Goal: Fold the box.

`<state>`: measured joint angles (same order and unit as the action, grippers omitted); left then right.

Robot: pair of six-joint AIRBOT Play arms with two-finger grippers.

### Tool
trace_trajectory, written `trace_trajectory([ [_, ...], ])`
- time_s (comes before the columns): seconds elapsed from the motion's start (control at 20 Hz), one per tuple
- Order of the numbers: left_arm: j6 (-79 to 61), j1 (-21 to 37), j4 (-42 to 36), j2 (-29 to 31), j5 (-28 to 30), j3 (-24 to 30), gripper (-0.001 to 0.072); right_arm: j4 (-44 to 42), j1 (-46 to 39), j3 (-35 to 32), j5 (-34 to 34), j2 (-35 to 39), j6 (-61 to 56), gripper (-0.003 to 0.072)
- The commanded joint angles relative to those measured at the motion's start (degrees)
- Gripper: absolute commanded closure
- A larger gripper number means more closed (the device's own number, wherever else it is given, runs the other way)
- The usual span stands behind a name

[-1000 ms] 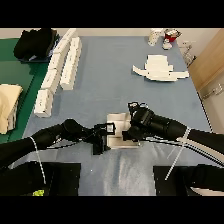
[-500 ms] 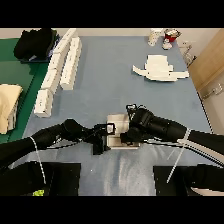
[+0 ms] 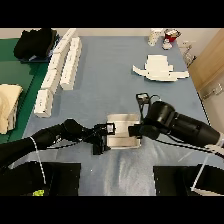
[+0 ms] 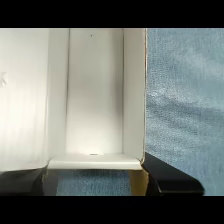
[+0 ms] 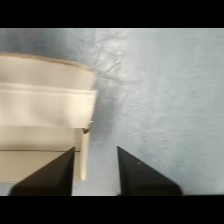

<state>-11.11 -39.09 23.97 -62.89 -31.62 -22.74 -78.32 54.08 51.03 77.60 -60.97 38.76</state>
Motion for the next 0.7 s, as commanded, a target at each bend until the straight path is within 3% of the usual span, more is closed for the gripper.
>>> trace_trajectory([
  [0.0,-0.02,0.02,0.04,0.0,-0.02,-0.07,0.0308,2.73,-6.01,0.24,4.61,3.91,3.45,0.0576],
  [0.05,-0.02,0.02,0.04,0.0,-0.02,-0.07,0.0307,2.27,-10.03,-0.2,4.55,3.65,7.5,0.0649],
  [0.15,-0.02,0.02,0.04,0.0,0.0,-0.07,0.0308,-0.2,-18.51,-1.53,1.44,1.9,14.1,0.0682],
  [0.25,-0.02,0.02,0.04,0.0,-0.02,-0.07,0.0308,-8.46,-28.17,-2.89,-6.29,-1.09,22.95,0.0682],
  [0.35,-0.02,0.02,0.04,0.0,0.0,-0.07,0.0308,-26.91,-38.05,-3.06,-12.85,-5.81,37.24,0.0684],
  [0.4,-0.02,0.02,0.04,0.0,0.0,-0.07,0.0308,-40.26,-42.32,-2.99,-13.79,-8.63,47.45,0.0684],
  [0.5,-0.02,0.02,0.04,0.0,-0.02,-0.07,0.0308,-61.31,-47.21,-2.36,-10.64,-14.53,64.5,0.0683],
  [0.55,-0.02,0.02,0.04,0.0,-0.02,-0.07,0.0308,-66.47,-47.67,-1.31,-7.5,-17.2,70.12,0.0684],
  [0.65,-0.02,0.02,0.04,0.0,-0.02,-0.07,0.0308,-69.05,-46.25,2.01,-0.17,-21.79,78.03,0.0683],
])
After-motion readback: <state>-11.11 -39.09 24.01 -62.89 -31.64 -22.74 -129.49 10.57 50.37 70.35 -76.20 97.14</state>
